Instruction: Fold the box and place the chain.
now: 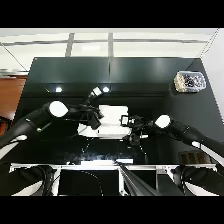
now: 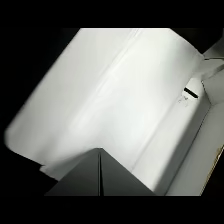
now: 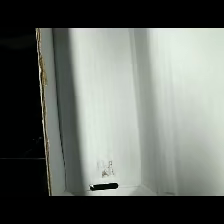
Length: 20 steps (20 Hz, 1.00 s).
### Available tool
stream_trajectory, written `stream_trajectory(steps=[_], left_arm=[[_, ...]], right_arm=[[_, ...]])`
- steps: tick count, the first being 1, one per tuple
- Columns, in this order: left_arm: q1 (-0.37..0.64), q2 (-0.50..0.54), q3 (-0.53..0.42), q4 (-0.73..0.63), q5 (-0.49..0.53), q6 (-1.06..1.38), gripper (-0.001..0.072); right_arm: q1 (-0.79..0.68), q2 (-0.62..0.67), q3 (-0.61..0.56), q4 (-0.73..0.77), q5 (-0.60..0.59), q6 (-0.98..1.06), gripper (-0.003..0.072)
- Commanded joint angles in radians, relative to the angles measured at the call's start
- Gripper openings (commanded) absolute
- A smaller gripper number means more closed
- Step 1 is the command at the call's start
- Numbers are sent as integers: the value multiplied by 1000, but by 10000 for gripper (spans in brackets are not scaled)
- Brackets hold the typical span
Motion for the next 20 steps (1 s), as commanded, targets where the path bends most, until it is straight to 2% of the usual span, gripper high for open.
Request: stream_trajectory(steps=[1, 2, 3, 4, 5, 6, 8, 11, 12, 14, 16, 17, 19, 20], left_arm=[[72, 97, 26, 74, -275, 40, 31], [83, 109, 6, 77, -332, 92, 62], [84, 113, -18, 82, -350, 127, 216], [81, 111, -48, 87, -339, 164, 531], [74, 106, -79, 113, -302, 196, 708], [61, 103, -103, 166, -284, 246, 707], [28, 98, -153, 267, -180, 291, 707], [-30, 83, -174, 260, -26, 290, 704], [-47, 80, -174, 236, 6, 289, 676], [-73, 70, -174, 179, 55, 289, 539], [-82, 69, -174, 140, 62, 289, 367], [-82, 69, -174, 118, 53, 289, 247], [-82, 69, -174, 88, 21, 289, 159], [-82, 69, -174, 87, 3, 289, 159]], right_arm=[[1, 0, 0, 0, 0, 0, 438], [1, 0, 0, 0, 0, 0, 439], [1, 0, 0, 0, 0, 0, 439], [1, 0, 0, 0, 0, 0, 438], [1, 0, 0, 0, 0, 0, 439], [1, 0, 0, 0, 0, 0, 439], [2, 0, 0, 0, 0, 0, 438], [3, 0, 0, -2, -1, 0, 439], [3, 0, 0, -2, -1, 0, 438], [3, 0, 0, -2, -1, 0, 438], [3, 0, 0, -2, -1, 0, 439], [3, 0, 0, -2, -1, 0, 438], [3, 0, 0, -2, -1, 0, 438], [3, 0, 0, -2, -1, 0, 439]])
